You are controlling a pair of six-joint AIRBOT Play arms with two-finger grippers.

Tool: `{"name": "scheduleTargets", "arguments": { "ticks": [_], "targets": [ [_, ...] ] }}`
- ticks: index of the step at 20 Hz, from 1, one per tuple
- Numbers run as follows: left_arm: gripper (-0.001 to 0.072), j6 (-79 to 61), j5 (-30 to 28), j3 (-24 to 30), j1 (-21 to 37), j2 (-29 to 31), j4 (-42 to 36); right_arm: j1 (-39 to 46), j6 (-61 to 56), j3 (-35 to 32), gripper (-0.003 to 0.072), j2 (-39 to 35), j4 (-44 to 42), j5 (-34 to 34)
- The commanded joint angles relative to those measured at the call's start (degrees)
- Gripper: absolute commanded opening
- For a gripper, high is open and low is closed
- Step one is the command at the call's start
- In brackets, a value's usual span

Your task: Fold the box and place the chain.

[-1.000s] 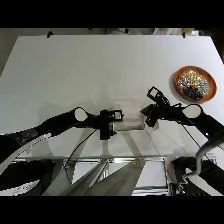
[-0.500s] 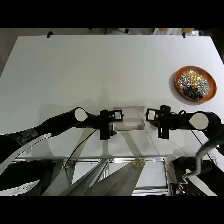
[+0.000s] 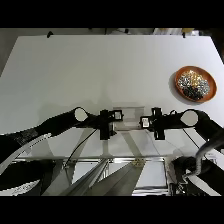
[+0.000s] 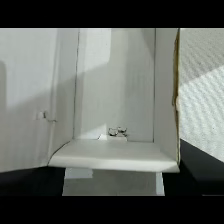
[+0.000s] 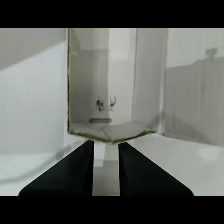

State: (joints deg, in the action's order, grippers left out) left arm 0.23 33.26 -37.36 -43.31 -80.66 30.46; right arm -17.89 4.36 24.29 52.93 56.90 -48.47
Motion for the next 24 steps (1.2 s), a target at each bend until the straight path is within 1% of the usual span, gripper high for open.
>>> {"name": "scheduleTargets", "arguments": {
  "ticks": [1, 7, 8, 9, 12, 13, 17, 20, 21, 22, 23, 24],
  "targets": [
    [0.0252, 0.0, 0.0, 0.0, 0.0, 0.0, 0.0, -0.1, 1.1, -0.1, 0.0096, 1.7, -3.5, 1.3],
    [0.0252, 0.0, 0.0, 0.0, 0.0, 0.0, 0.0, -0.1, 3.7, -0.1, 0.0105, 4.5, -12.4, 1.8],
    [0.0252, 0.0, 0.0, 0.0, 0.0, 0.0, 0.0, -0.1, 3.7, -0.1, 0.0131, 5.0, -12.6, 2.0],
    [0.0252, 0.0, 0.0, 0.0, 0.0, 0.0, 0.0, -0.2, 3.7, -0.2, 0.0172, 5.3, -12.6, 2.3],
    [0.0252, 0.0, 0.0, 0.0, 0.0, 0.0, 0.0, -0.1, 3.7, -0.8, 0.0413, 6.3, -13.3, 3.5],
    [0.0252, 0.0, 0.0, 0.0, 0.0, 0.0, 0.0, -0.1, 3.7, -0.8, 0.0431, 6.3, -13.3, 3.5],
    [0.0252, 0.0, 0.0, 0.0, 0.0, 0.0, 0.0, -0.1, 2.0, -0.8, 0.0429, 4.4, -11.7, 1.8],
    [0.0252, 0.0, 0.0, 0.0, 0.0, 0.0, 0.0, -0.1, -6.0, -0.8, 0.0423, -1.3, -4.5, 0.8],
    [0.0252, 0.0, 0.0, 0.0, 0.0, 0.0, 0.0, -0.1, -10.2, -0.8, 0.0416, -3.7, -1.7, -0.1],
    [0.0252, 0.0, 0.0, 0.0, 0.0, 0.0, 0.0, -0.1, -14.9, -0.8, 0.0334, -6.3, 1.1, -1.5],
    [0.0252, 0.0, 0.0, 0.0, 0.0, 0.0, 0.0, -0.1, -18.9, -0.8, 0.0208, -8.6, 3.1, -3.1],
    [0.0252, 0.0, 0.0, 0.0, 0.0, 0.0, 0.0, 0.7, -22.0, -0.8, 0.0039, -10.8, 3.9, -4.9]
  ]
}}
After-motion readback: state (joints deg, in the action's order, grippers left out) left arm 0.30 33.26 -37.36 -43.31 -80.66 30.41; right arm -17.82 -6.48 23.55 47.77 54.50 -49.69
